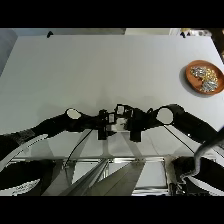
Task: Fold the box and place the chain.
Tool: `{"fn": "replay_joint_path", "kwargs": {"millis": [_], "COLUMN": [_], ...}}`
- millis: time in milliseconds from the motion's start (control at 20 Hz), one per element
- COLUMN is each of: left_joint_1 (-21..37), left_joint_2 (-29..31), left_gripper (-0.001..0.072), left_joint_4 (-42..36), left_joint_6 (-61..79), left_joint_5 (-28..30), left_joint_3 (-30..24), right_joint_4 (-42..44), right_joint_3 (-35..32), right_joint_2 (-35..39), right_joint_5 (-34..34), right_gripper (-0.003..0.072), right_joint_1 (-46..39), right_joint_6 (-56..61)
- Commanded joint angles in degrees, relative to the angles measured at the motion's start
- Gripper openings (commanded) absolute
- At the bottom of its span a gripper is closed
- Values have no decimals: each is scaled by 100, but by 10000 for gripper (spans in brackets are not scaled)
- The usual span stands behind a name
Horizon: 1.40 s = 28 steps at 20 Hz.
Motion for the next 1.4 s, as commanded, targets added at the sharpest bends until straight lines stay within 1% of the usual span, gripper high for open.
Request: {"fn": "replay_joint_path", "kwargs": {"millis": [0,150,300,400,850,1200,1350], "left_joint_1": [7,7,7,7,7,7,7], "left_joint_2": [4,4,4,4,4,4,4], "left_gripper": [373,373,373,373,373,373,373], "left_joint_4": [-2,0,0,0,0,0,-2], "left_joint_6": [2,2,2,2,2,2,2], "left_joint_5": [0,0,0,0,0,0,0], "left_joint_3": [2,2,2,2,2,2,2], "right_joint_4": [-151,-494,-713,-710,-710,-721,-798], "right_joint_3": [9,9,9,0,-136,-400,-413], "right_joint_2": [354,938,1244,1200,737,717,717], "right_joint_5": [-37,42,553,918,966,949,955], "right_gripper": [19,19,19,19,19,19,19], "right_joint_1": [-15,-256,-645,-848,-870,-870,-870], "right_joint_6": [4,293,417,420,470,549,568]}}
